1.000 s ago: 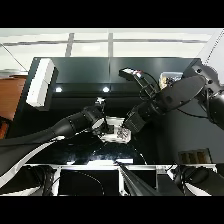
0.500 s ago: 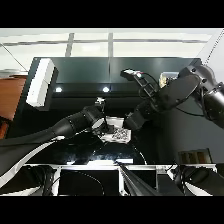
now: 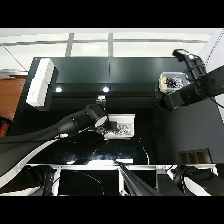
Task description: Fold the box and place the chain.
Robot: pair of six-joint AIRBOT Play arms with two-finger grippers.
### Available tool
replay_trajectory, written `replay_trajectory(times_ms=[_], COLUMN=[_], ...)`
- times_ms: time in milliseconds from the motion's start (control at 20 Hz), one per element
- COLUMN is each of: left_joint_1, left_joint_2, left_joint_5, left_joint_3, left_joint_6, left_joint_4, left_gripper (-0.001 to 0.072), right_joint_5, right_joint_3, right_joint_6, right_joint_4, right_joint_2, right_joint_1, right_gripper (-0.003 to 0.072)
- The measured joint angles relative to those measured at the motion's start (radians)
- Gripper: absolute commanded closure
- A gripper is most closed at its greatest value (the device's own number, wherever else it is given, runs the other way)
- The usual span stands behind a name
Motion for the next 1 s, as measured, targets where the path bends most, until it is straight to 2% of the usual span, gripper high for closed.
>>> replay_trajectory(times_ms=[50, 150, 300, 450, 650, 750, 850, 1000], left_joint_1=[0.0, 0.002, 0.005, 0.008, 0.049, 0.106, 0.203, 0.375], left_joint_2=[-0.003, -0.005, -0.006, 0.016, 0.109, 0.161, 0.219, 0.284], left_joint_5=[0.0, 0.007, -0.023, -0.12, -0.304, -0.354, -0.363, -0.299], left_joint_3=[0.008, 0.026, 0.064, 0.112, 0.127, 0.099, 0.037, -0.097], left_joint_6=[-0.004, -0.013, 0.024, 0.202, 0.557, 0.714, 0.867, 1.156], left_joint_4=[0.001, 0.002, 0.002, 0.002, -0.006, -0.044, -0.123, -0.36], left_gripper=[0.0522, 0.0089, 0.0072, 0.0078, 0.0078, 0.0078, 0.0078, 0.0063], right_joint_5=[0.005, 0.012, 0.019, 0.022, 0.022, 0.024, 0.021, 0.009], right_joint_3=[0.0, 0.0, 0.0, 0.0, 0.0, 0.0, 0.0, 0.0], right_joint_6=[0.002, 0.002, -0.002, -0.008, -0.014, -0.015, -0.016, -0.017], right_joint_4=[-0.003, -0.003, -0.004, -0.005, -0.029, -0.049, -0.059, -0.076], right_joint_2=[0.003, 0.006, 0.008, 0.009, 0.009, 0.009, 0.009, 0.009], right_joint_1=[-0.015, -0.033, -0.046, -0.05, -0.052, -0.053, -0.053, -0.053], right_gripper=[0.0189, 0.0189, 0.0189, 0.0189, 0.0189, 0.0189, 0.0189, 0.0187])
